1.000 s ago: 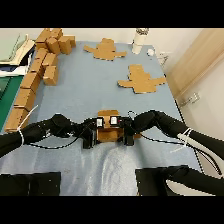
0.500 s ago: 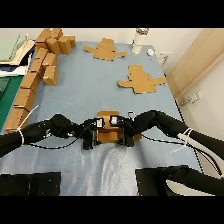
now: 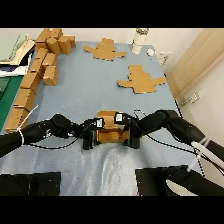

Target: Fold the box.

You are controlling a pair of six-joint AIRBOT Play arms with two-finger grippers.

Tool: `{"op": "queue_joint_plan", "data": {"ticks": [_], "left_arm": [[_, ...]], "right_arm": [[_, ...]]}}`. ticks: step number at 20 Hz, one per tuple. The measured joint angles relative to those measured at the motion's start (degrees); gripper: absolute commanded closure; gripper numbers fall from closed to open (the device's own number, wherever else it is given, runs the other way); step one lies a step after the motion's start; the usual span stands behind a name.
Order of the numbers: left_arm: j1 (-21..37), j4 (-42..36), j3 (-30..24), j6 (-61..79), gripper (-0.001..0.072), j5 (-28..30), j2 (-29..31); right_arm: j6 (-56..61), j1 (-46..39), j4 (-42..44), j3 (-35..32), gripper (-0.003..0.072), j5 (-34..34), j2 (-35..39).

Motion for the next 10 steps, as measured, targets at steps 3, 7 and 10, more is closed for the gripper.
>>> {"op": "queue_joint_plan", "data": {"ticks": [3,7,10], "left_arm": [[0.0,0.0,0.0,0.0,0.0119,0.0,0.0],[0.0,0.0,0.0,0.0,0.0119,0.1,0.0],[0.0,0.0,0.0,0.0,0.0119,0.1,0.0]], "right_arm": [[4.2,0.0,2.1,0.0,-0.0029,-5.7,5.2],[17.6,0.3,8.7,-0.3,-0.0028,-10.9,9.4],[29.9,1.3,11.3,-0.6,-0.0015,-12.2,10.4]]}}
